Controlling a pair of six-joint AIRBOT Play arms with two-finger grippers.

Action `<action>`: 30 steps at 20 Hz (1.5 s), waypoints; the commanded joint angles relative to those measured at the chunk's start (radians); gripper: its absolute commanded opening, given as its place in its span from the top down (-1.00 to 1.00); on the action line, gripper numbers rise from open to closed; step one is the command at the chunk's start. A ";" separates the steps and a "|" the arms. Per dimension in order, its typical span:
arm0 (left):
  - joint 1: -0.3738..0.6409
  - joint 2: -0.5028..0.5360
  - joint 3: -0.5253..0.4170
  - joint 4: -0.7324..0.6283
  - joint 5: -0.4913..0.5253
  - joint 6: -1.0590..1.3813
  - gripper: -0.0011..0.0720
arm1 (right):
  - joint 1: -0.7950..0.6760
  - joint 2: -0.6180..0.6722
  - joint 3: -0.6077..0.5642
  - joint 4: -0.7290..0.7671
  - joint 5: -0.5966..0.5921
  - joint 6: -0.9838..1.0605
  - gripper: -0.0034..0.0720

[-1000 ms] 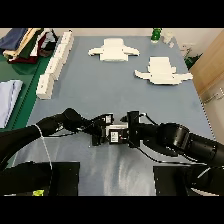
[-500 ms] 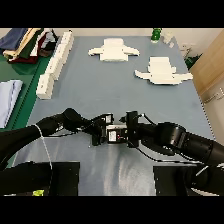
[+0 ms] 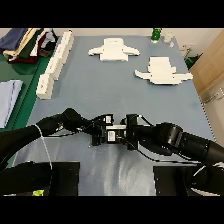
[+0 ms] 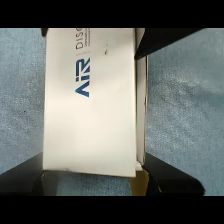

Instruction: Fold the box.

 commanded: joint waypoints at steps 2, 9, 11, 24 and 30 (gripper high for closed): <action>0.000 0.001 0.000 -0.003 0.002 -0.002 -0.09 | 0.004 0.020 0.000 0.029 -0.016 0.000 -0.49; 0.000 0.001 0.000 -0.003 0.002 -0.002 -0.09 | 0.004 0.075 0.000 0.121 -0.031 0.021 -0.45; 0.000 0.001 0.000 -0.003 0.002 -0.002 -0.09 | 0.003 0.090 0.000 0.194 -0.031 0.117 0.61; 0.000 0.001 0.000 -0.003 0.002 -0.003 -0.09 | -0.046 0.280 -0.185 0.304 0.321 0.570 0.91; 0.000 0.001 0.000 -0.003 0.002 -0.003 -0.09 | -0.047 0.245 -0.292 0.355 0.557 0.573 0.91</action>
